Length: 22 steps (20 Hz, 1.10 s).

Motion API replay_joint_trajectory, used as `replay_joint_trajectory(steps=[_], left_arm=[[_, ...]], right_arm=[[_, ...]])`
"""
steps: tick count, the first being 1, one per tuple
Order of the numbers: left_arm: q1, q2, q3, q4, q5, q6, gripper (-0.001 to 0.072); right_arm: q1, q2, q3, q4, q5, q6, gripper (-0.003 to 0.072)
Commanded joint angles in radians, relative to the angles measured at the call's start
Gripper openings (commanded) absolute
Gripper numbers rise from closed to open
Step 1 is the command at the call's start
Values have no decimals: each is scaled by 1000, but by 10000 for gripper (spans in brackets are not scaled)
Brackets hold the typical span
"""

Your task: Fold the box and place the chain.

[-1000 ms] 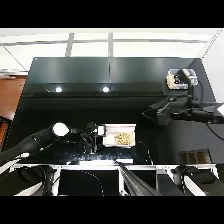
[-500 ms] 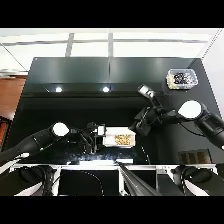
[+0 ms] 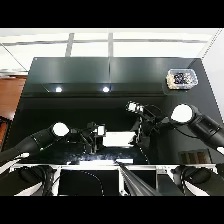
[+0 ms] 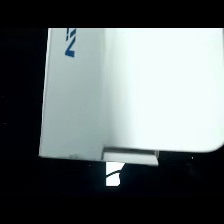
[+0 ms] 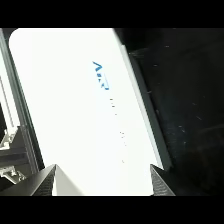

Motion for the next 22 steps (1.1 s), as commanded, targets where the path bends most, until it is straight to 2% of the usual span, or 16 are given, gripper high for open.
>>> replay_joint_trajectory(steps=[1, 2, 3, 4, 5, 6, 7, 9, 11, 15, 16, 17, 20, 21, 22], left_arm=[[0, -1, 1, 0, 0, 0, 347], [0, -1, 1, 0, 0, 0, 347], [0, -1, 1, 0, 0, 0, 347], [0, -1, 1, 0, 0, 0, 347], [0, -1, 1, 0, 0, 0, 348], [0, -1, 1, 0, 0, 0, 347], [0, -1, 1, 0, 0, 0, 347], [0, -1, 1, 0, 0, 0, 348], [0, -1, 1, 0, 0, 0, 348], [0, -1, 1, 0, 0, 0, 348], [0, -1, 1, 0, 0, 0, 348], [0, -1, 1, 0, 0, 0, 348], [0, -1, 1, 0, 0, 0, 348], [0, -1, 1, 0, 0, 0, 348], [0, -1, 1, 0, 0, 0, 348]], right_arm=[[21, -2, -15, -2, -21, -18, 696], [21, -2, -20, -1, -32, -18, 688], [24, -2, -22, 0, -37, -18, 564], [31, -2, -22, -2, -40, -18, 526], [42, -2, -22, -3, -41, -18, 524], [55, -2, -22, -6, -41, -18, 478], [68, -2, -22, -13, -42, -18, 349], [90, -2, -22, -46, -60, -14, 333], [95, -2, -22, -56, -78, -13, 255], [94, -2, -22, -53, -96, -13, 258], [94, -2, -22, -51, -97, -13, 336], [94, -2, -22, -51, -95, -13, 501], [94, -2, -22, -53, -96, -14, 518], [94, -2, -22, -53, -95, -14, 599], [95, -2, -22, -53, -97, -14, 650]])
